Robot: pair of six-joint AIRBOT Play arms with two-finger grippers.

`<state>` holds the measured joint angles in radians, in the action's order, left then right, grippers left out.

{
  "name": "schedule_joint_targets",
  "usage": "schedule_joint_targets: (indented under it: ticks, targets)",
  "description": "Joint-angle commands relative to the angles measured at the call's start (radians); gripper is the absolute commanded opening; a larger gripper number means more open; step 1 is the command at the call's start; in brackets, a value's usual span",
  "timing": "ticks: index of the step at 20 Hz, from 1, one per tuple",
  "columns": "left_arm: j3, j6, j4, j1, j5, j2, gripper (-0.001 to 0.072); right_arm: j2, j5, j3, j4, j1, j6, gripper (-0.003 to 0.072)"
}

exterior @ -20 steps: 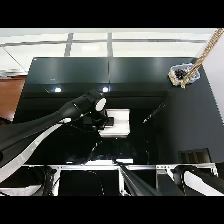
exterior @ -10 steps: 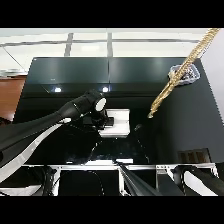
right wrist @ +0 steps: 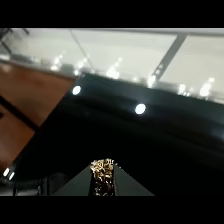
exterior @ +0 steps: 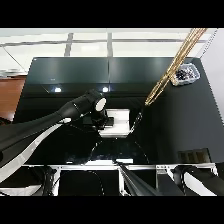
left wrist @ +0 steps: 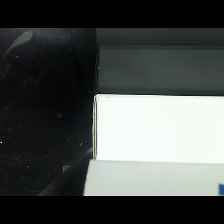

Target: Fold the box and place the chain.

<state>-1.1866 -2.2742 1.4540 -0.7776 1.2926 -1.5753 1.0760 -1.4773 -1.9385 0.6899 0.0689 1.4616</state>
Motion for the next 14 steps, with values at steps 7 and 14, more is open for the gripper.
schedule_joint_targets:
  ticks: [7,14]
  targets:
    - [0.0,0.0,0.0,0.0,-0.002,0.0,0.0027,0.001,-0.056,0.344,0.028,-0.147,-0.035,0.0017]
    - [0.0,0.0,0.0,0.0,-0.001,0.0,0.0027,0.001,0.129,0.666,-0.009,-0.304,-0.042,0.0017]
